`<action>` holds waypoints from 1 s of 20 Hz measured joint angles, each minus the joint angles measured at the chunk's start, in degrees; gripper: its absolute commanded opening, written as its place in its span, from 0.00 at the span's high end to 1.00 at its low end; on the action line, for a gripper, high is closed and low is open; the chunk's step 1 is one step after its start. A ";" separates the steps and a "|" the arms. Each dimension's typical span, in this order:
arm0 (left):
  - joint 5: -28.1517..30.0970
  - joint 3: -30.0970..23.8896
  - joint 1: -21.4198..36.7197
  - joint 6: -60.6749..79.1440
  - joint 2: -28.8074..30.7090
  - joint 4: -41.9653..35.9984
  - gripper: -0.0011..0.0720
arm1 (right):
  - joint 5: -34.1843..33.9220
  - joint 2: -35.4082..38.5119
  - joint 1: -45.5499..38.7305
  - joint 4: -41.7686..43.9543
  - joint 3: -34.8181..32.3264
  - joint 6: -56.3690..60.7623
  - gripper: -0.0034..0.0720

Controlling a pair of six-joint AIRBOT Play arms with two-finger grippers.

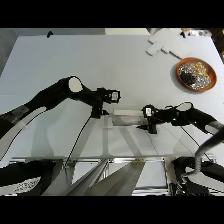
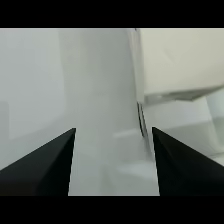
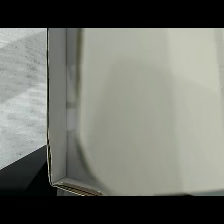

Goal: Fold the box and place the chain.

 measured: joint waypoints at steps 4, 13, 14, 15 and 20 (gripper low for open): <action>-5.90 0.00 -0.70 -6.67 5.95 3.13 0.98 | -0.04 0.00 0.00 0.02 0.00 0.00 0.42; -0.63 -0.02 -9.86 -18.45 6.51 -7.13 0.98 | -0.09 0.00 0.00 0.02 0.00 0.02 0.42; 3.41 -0.02 -10.25 -20.17 5.27 -9.38 0.98 | -0.11 0.00 0.00 0.02 0.00 0.02 0.42; 8.04 -0.02 -10.56 -21.86 3.87 -11.63 0.98 | -0.11 0.00 0.00 0.04 0.00 0.02 0.42; 25.86 -0.02 -11.17 -28.85 -2.82 -19.67 0.98 | -0.15 -0.02 0.00 0.13 -0.02 0.28 0.42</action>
